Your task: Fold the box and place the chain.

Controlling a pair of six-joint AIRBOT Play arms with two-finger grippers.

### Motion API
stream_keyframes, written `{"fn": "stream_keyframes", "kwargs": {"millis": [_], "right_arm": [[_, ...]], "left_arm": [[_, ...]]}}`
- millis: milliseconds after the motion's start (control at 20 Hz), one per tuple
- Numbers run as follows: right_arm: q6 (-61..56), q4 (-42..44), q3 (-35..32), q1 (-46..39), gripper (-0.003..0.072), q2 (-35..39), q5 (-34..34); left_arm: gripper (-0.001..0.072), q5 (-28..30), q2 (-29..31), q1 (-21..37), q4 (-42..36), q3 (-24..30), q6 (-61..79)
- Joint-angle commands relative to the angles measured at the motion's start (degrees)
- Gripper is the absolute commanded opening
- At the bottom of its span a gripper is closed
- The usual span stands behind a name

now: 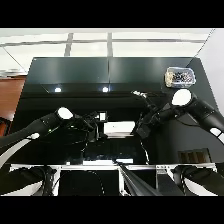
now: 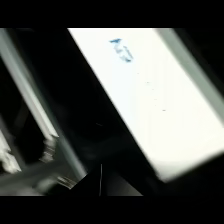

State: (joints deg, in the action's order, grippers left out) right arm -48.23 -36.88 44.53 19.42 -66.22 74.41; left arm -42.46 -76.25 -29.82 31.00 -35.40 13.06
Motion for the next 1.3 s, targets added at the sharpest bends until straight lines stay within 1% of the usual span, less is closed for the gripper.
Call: {"fn": "stream_keyframes", "kwargs": {"millis": [0,50,150,250,400,700,1100,1250], "right_arm": [[0.07,23.76,-8.44,-1.88,0.0015,0.22,-8.13],[0.02,25.53,-9.90,-1.90,0.0015,0.22,-11.47],[-2.69,25.20,-11.85,-1.77,0.0015,0.22,-18.25],[-5.25,21.75,-12.72,-1.73,0.0015,0.22,-20.94],[-6.12,15.80,-12.76,-0.39,0.0015,0.20,-20.94],[-8.59,12.09,-12.79,-0.26,0.0015,-0.72,-21.81],[-8.44,11.45,-12.76,-0.26,0.0015,-2.10,-21.73],[-8.41,11.54,-11.82,-0.31,0.0015,-2.08,-19.45]], "left_arm": [[0.0352,-0.02,-0.04,-0.02,-0.02,0.02,0.00],[0.0352,-0.02,-0.04,0.00,-0.02,0.02,0.02],[0.0352,0.00,-0.04,0.00,-0.02,0.02,0.02],[0.0352,0.00,-0.04,0.00,0.00,0.02,0.02],[0.0352,0.02,-0.04,0.00,-0.02,0.02,0.02],[0.0352,0.00,-0.04,0.00,-0.02,0.02,0.02],[0.0352,0.00,-0.04,0.00,-0.20,0.02,0.00],[0.0352,0.00,-0.04,0.00,-0.20,0.02,0.00]]}}
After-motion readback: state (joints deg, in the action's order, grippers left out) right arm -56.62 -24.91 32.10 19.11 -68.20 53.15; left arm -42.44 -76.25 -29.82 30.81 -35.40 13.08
